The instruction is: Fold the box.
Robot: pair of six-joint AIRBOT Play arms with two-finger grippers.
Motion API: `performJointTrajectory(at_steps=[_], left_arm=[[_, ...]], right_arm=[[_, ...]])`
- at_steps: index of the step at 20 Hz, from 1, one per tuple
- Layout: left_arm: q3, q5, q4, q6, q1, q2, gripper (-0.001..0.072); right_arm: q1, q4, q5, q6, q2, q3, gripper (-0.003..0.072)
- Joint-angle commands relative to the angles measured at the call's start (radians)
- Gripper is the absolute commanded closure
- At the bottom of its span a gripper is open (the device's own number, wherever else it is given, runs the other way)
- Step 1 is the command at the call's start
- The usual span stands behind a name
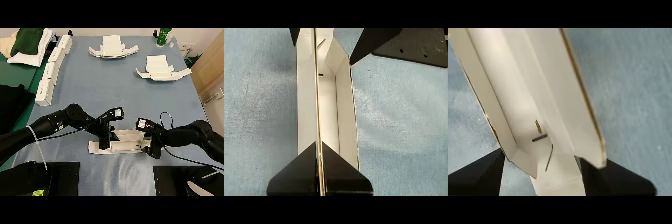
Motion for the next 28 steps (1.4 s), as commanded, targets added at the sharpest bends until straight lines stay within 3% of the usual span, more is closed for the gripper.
performJointTrajectory(at_steps=[1, 7, 14, 28], left_arm=[[0.000, 0.000, 0.000, 0.000, 0.000, 0.000, 0.0695], [0.000, 0.000, 0.000, 0.000, 0.000, 0.000, 0.0695], [0.000, 0.000, 0.000, 0.000, 0.000, 0.000, 0.0695], [0.000, 0.000, 0.000, 0.000, 0.000, 0.000, 0.0695]], right_arm=[[-0.092, 0.152, -0.023, -0.216, -0.044, -0.001, -0.0034], [-0.092, 0.084, -0.082, -0.231, -0.040, -0.001, -0.0031], [-0.093, 0.191, -0.068, -0.528, -0.185, -0.001, -0.0020], [-0.142, 0.217, -0.006, -0.556, -0.220, -0.002, -0.0020]])
